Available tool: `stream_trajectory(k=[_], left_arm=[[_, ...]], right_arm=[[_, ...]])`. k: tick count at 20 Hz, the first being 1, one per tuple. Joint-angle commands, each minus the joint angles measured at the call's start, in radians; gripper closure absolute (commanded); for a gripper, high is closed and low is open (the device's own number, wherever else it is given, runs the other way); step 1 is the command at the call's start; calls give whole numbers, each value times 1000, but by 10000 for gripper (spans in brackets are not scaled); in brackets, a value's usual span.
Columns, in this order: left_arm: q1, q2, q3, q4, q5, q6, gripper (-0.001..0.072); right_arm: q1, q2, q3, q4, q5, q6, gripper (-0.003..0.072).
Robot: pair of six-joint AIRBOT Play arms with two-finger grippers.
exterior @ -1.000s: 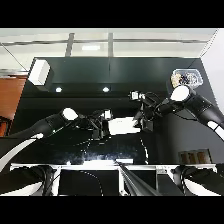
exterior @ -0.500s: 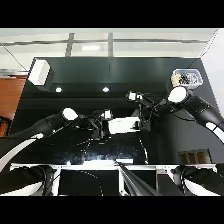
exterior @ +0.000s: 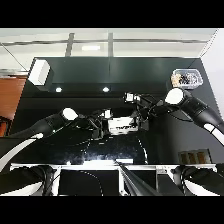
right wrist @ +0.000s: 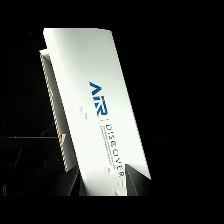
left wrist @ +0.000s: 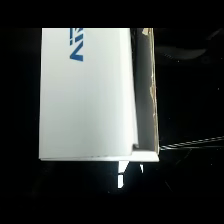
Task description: Fold the box and place the chain.
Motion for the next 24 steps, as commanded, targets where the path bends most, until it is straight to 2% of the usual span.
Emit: stream_trajectory(k=[1,24], left_arm=[[0,0,1,0,-2,2,360],[0,0,1,0,-2,2,360]], right_arm=[[1,1,0,-5,14,5,378],[16,1,0,-31,31,65,367]])
